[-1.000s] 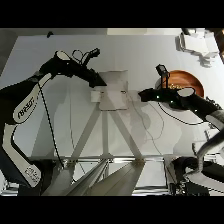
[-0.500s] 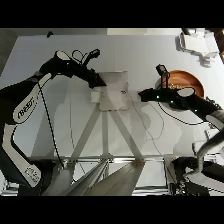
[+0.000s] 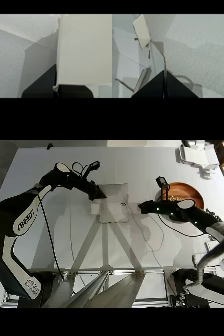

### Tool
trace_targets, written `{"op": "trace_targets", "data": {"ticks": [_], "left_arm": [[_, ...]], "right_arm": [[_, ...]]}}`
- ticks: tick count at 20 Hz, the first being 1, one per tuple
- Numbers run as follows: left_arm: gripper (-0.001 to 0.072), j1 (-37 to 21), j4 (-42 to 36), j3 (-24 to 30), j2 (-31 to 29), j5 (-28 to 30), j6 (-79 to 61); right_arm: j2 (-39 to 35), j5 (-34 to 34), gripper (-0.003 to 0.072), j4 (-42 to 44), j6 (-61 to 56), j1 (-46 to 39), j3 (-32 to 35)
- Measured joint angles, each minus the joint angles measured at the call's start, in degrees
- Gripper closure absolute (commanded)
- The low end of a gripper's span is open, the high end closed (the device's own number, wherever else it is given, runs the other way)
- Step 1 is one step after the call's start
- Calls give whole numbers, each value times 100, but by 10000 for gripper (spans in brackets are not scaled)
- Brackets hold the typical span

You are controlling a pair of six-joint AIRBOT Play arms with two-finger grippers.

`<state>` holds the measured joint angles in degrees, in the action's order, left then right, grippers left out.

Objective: Fold the box and place the chain.

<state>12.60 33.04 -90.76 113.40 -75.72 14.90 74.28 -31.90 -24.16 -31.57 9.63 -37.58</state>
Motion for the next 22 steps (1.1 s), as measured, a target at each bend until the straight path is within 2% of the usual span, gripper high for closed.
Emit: {"op": "trace_targets", "data": {"ticks": [1, 2, 3, 4, 8, 13, 15, 17, 19, 22], "left_arm": [[699, 0, 0, 0, 0, 0, 2], [700, 0, 0, 0, -2, 0, 4], [701, 2, 26, 2, -7, -9, 9], [702, 0, 24, 2, -24, -2, 9], [704, -39, 243, 2, -415, -131, 149], [708, -70, 1296, 144, -1746, -695, 778], [705, -79, 1331, 568, -2337, -748, 780], [704, -76, 1088, 1303, -2793, -549, 540], [704, -52, 804, 1971, -2992, -302, 166], [702, -4, 636, 2555, -3021, -66, -332]], "right_arm": [[-2, -2, 669, 0, -2, 0, 0], [-2, -11, 561, 2, -2, 0, 0], [-2, -48, 395, -2, -2, 2, 2], [-9, -79, 339, -4, 2, 4, 2], [-267, -39, 340, 37, -2, 2, -9], [-1117, -50, 350, -125, -2, 2, -13], [-1493, -46, 350, -402, -2, 4, -13], [-1801, -33, 351, -658, -2, 2, -13], [-2004, -33, 351, -831, -2, 2, -13], [-2149, -22, 351, -962, -2, 2, -11]]}}
